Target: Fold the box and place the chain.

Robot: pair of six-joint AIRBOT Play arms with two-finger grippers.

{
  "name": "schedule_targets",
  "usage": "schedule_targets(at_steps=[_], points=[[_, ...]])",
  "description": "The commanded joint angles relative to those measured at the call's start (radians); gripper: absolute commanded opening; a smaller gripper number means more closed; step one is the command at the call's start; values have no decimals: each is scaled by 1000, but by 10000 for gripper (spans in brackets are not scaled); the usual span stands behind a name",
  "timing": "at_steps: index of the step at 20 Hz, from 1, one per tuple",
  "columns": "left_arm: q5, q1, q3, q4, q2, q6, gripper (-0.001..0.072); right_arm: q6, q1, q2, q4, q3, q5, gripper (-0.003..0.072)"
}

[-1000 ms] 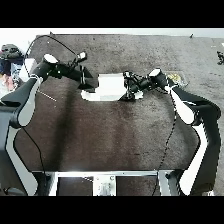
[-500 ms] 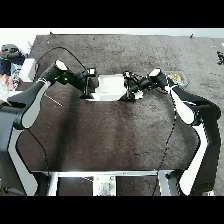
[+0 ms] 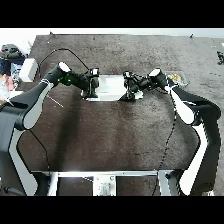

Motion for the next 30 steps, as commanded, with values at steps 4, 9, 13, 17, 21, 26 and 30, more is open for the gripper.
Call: schedule_targets(at_steps=[4, 9, 13, 17, 21, 26, 30], points=[[-8, -2, 0, -35, 1, -19, 203, 0, 1, -1, 0, 0, 0, 346], [-8, -2, 0, -114, -7, -16, 203, 0, 1, -1, 0, 0, 0, 346], [-7, -2, 0, -180, -31, -15, 204, 0, 1, -1, 0, 0, 0, 346], [-9, -2, 0, -182, -37, 2, 206, 0, 1, -1, 0, 0, 0, 346], [-15, -2, 0, -193, -48, 11, 312, 0, 1, -1, 0, 0, 0, 346], [-14, -2, 0, -196, -48, 55, 612, 0, 1, -1, 0, 0, 0, 346], [-18, -2, 0, -198, -48, 54, 669, 0, 1, -1, 0, 0, 0, 346]])
